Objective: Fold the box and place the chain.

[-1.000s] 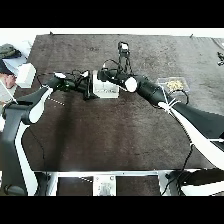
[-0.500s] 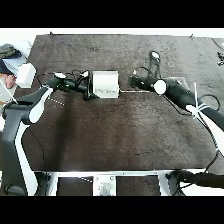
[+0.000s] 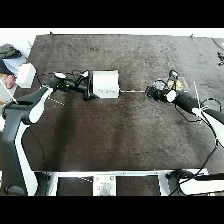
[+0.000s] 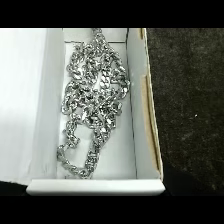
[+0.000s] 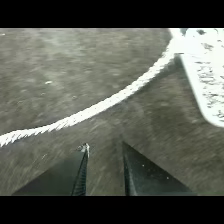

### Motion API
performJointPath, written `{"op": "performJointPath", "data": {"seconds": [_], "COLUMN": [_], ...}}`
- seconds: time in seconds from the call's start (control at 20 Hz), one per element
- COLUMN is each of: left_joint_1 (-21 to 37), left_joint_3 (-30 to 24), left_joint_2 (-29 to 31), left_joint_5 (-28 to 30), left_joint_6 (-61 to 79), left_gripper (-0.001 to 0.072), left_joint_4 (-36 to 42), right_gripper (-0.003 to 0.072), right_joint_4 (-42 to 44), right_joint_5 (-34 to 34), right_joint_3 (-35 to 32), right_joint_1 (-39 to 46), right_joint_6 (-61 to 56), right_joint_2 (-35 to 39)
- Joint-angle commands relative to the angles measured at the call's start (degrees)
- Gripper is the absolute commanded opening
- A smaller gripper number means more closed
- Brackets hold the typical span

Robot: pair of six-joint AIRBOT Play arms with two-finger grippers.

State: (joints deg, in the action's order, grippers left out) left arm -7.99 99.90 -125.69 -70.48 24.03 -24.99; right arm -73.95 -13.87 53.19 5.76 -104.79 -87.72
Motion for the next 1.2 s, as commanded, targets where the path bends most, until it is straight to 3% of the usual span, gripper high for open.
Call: {"op": "performJointPath", "data": {"seconds": [0.0, 0.3, 0.35, 0.4, 0.85, 1.15], "left_joint_1": [0.0, 0.0, 0.0, 0.0, 0.0, 0.0], "left_joint_3": [0.0, 0.0, 0.0, 0.0, 0.0, 0.0], "left_joint_2": [0.0, 0.0, 0.0, 0.0, 0.0, 0.0], "left_joint_5": [0.0, 0.0, 0.0, 0.0, 0.0, 0.0], "left_joint_6": [0.0, 0.0, 0.0, 0.0, 0.0, 0.0], "left_gripper": [0.0282, 0.0282, 0.0282, 0.0282, 0.0282, 0.0282], "left_joint_4": [0.0, 0.0, 0.0, 0.0, 0.0, 0.0], "right_gripper": [0.0274, 0.0259, 0.0103, 0.0008, -0.0011, -0.0011], "right_joint_4": [1.4, 3.5, 3.7, 3.9, 4.5, 3.2], "right_joint_5": [4.9, 6.3, 6.2, 6.1, 11.8, 11.8], "right_joint_3": [0.5, 5.6, 6.4, 6.8, 8.9, 17.9], "right_joint_1": [1.2, 1.2, 1.2, 1.0, -16.0, -26.4], "right_joint_6": [-2.1, -4.6, -4.5, -4.6, -2.6, -1.3], "right_joint_2": [-2.3, -8.3, -8.8, -8.8, 6.5, 5.6]}}
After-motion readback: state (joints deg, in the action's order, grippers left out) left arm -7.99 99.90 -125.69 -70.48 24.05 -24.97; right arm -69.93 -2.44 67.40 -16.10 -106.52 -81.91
